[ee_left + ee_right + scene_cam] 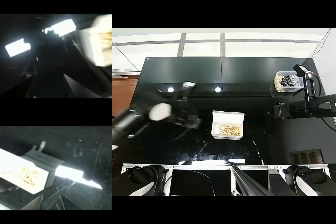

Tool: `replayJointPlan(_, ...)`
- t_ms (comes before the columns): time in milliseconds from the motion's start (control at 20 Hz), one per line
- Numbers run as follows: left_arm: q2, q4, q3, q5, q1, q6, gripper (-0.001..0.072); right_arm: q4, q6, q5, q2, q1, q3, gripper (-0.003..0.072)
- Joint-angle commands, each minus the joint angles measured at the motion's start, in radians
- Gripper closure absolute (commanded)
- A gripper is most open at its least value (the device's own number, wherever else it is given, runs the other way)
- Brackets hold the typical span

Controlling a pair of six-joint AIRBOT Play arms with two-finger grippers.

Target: Fold the box and place the chain.

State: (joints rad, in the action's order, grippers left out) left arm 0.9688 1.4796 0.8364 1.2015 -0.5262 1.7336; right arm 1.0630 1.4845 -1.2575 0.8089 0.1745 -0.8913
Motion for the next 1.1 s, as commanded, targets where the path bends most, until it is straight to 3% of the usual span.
replayJointPlan(0,-0.116,-0.535,-0.186,-0.025,0.299,-0.671,0.0282,0.010,0.000,0.013,0.000,0.000,-0.001,0.0422)
replayJointPlan(50,-0.112,-0.731,-0.227,0.048,0.351,-0.984,0.0282,0.011,0.000,0.011,0.000,0.000,0.000,0.0423)
replayJointPlan(100,-0.110,-0.826,-0.258,0.083,0.371,-1.199,0.0256,0.011,0.000,0.006,0.000,0.000,-0.001,0.0422)
replayJointPlan(150,-0.107,-0.845,-0.281,0.063,0.369,-1.331,0.0074,0.011,0.000,0.002,0.000,0.000,0.000,0.0423)
replayJointPlan(200,-0.102,-0.830,-0.296,0.002,0.357,-1.394,-0.0008,0.011,0.000,0.002,0.000,0.000,-0.001,0.0422)
replayJointPlan(350,-0.059,-0.771,-0.318,-0.174,0.314,-1.615,-0.0007,0.011,0.002,0.002,0.000,0.000,0.000,0.0422)
replayJointPlan(550,0.048,-0.749,-0.305,-0.269,0.253,-1.862,-0.0003,0.011,0.027,0.000,0.000,0.000,0.000,0.0423)
replayJointPlan(750,0.202,-0.760,-0.252,-0.279,0.190,-1.884,-0.0004,0.011,0.031,0.000,0.000,0.000,0.000,0.0423)
replayJointPlan(1050,0.305,-0.770,-0.214,-0.285,0.163,-1.884,-0.0003,0.011,0.031,0.001,0.000,0.000,0.000,0.0423)
